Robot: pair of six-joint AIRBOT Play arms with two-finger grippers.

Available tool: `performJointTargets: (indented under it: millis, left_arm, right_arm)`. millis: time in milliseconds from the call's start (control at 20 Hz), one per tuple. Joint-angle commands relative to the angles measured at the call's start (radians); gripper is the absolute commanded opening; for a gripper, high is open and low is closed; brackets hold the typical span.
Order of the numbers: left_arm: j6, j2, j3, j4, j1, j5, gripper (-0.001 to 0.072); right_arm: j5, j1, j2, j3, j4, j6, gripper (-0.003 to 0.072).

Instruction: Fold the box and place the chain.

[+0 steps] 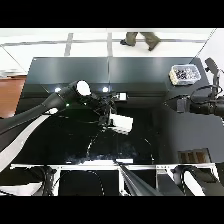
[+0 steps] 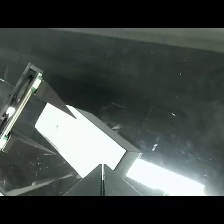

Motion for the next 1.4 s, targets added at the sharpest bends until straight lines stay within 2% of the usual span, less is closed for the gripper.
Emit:
performJointTargets:
  millis: [0,150,500,650,750,800,850,900,1000,1100,1350]
  left_arm:
    - [-0.005,-0.004,0.002,0.010,-0.010,-0.001,0.0710]
    - [0.008,-0.004,0.002,0.011,-0.024,-0.001,0.0710]
    - [0.032,-0.026,0.002,0.109,-0.078,0.038,0.0715]
    - [-0.157,-0.034,0.001,0.185,-0.123,0.141,0.0715]
    - [-0.282,-0.034,0.001,0.278,-0.154,0.170,0.0709]
    - [-0.336,-0.032,0.003,0.323,-0.166,0.164,0.0642]
    - [-0.404,-0.029,0.015,0.372,-0.166,0.145,0.0441]
    - [-0.460,-0.022,0.035,0.404,-0.154,0.118,0.0389]
    - [-0.504,-0.006,0.085,0.410,-0.087,0.060,0.0389]
    - [-0.548,0.008,0.141,0.424,0.030,0.021,0.0388]
    - [-0.676,-0.009,0.246,0.448,0.447,0.021,0.0388]
  right_arm:
    - [-0.002,0.000,0.001,0.000,0.000,0.001,0.0015]
    - [-0.002,0.000,0.001,0.000,0.000,0.001,0.0015]
    - [-0.002,0.000,0.001,0.000,0.000,0.000,0.0015]
    - [-0.002,0.000,0.001,0.000,-0.001,0.000,0.0015]
    - [-0.002,0.000,0.001,0.000,-0.001,0.000,0.0015]
    - [-0.003,0.000,0.001,0.000,-0.001,0.000,0.0015]
    - [-0.003,0.000,0.001,0.000,-0.001,0.000,0.0015]
    - [-0.002,0.000,0.001,0.000,-0.001,0.000,0.0015]
    - [-0.002,0.000,0.001,0.000,0.000,0.000,0.0015]
    - [-0.003,0.000,0.001,0.000,0.000,0.001,0.0015]
    - [-0.042,0.000,0.000,0.000,0.000,0.006,0.0015]
